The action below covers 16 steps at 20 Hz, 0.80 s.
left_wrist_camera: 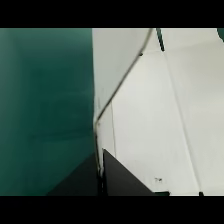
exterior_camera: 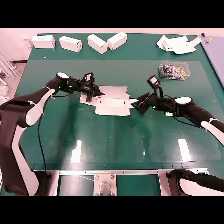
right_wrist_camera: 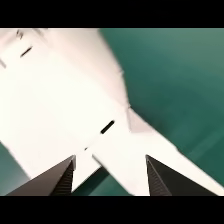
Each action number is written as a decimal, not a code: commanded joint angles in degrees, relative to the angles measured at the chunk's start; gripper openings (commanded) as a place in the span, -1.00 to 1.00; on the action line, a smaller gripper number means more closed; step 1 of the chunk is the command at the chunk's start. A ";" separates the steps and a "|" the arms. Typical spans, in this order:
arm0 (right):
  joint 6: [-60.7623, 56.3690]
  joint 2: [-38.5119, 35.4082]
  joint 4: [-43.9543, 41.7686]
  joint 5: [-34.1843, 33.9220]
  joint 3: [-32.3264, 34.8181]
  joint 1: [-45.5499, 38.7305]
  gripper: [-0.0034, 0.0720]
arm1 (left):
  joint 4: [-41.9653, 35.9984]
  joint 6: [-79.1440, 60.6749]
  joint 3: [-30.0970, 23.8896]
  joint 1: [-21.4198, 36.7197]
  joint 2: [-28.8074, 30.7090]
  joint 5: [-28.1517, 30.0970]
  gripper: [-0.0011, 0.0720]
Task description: Fold the box and place the chain.
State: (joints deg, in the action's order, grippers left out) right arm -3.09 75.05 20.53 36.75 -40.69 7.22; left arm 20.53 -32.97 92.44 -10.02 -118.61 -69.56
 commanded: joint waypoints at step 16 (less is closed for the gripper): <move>14.34 2.40 13.03 -7.48 0.98 11.78 0.56 | 0.00 -0.04 0.00 -0.04 -0.04 0.13 -0.92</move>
State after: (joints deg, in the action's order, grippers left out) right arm 9.47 77.28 33.08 31.18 -39.72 18.39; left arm 20.51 -33.01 92.44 -10.02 -118.61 -69.45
